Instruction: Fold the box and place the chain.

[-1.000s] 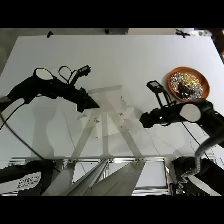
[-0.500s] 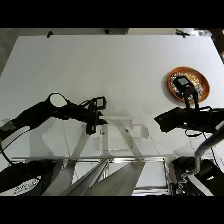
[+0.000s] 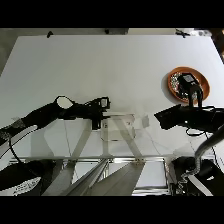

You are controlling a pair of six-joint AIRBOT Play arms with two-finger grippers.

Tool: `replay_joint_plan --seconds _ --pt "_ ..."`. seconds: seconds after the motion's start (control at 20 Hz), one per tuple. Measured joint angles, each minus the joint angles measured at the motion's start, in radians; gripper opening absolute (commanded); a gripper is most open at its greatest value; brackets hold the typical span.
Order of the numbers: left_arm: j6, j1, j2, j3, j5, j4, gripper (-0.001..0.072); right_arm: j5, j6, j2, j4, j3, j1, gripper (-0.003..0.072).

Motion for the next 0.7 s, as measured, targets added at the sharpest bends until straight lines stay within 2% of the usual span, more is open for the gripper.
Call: replay_joint_plan --seconds 0.35,0.55,0.7 --pt "0.114 0.015 -0.023 0.000 0.034 -0.169 0.0002 -0.039 0.000 0.000 -0.002 -0.001 0.000 0.0373" --pt "0.140 0.083 -0.056 0.000 -0.034 -0.214 0.0002 -0.045 0.000 -0.003 -0.010 -0.002 0.000 0.0373" --pt "0.145 0.135 -0.066 0.008 -0.106 -0.180 0.0002 -0.049 0.000 -0.020 -0.017 -0.002 0.000 0.0373"
